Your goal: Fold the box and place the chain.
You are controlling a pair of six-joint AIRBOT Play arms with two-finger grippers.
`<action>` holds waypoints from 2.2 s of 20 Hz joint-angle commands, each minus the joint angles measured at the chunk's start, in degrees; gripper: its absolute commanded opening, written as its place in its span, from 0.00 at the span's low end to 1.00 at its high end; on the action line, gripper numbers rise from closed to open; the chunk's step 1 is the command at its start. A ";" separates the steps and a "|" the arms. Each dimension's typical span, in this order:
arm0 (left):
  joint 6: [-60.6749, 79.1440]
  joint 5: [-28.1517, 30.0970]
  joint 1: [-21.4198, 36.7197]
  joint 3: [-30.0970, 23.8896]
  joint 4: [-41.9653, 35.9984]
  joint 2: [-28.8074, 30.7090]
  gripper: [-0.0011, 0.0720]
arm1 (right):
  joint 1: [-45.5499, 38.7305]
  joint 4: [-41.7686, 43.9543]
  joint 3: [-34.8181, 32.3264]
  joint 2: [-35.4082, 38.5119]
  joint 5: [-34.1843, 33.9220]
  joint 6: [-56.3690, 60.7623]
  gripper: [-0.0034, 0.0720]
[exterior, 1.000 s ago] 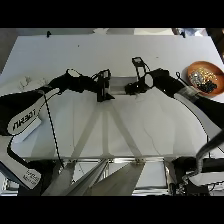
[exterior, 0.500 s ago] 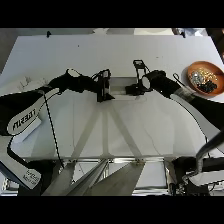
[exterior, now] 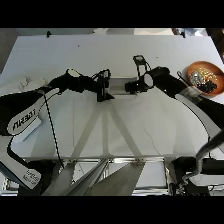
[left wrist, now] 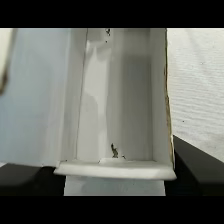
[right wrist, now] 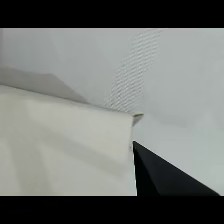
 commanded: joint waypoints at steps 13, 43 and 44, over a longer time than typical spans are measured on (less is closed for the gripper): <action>0.02 -0.20 0.02 0.02 0.02 0.00 0.40 | -37.03 -10.99 0.15 14.29 4.81 -15.65 0.55; 0.00 -0.22 0.02 0.02 0.02 0.00 0.40 | -43.34 -9.46 3.50 8.83 9.66 -26.56 0.07; 0.02 -0.22 0.02 0.02 0.02 -0.02 0.40 | -41.90 -9.44 3.50 9.92 11.93 -27.71 0.07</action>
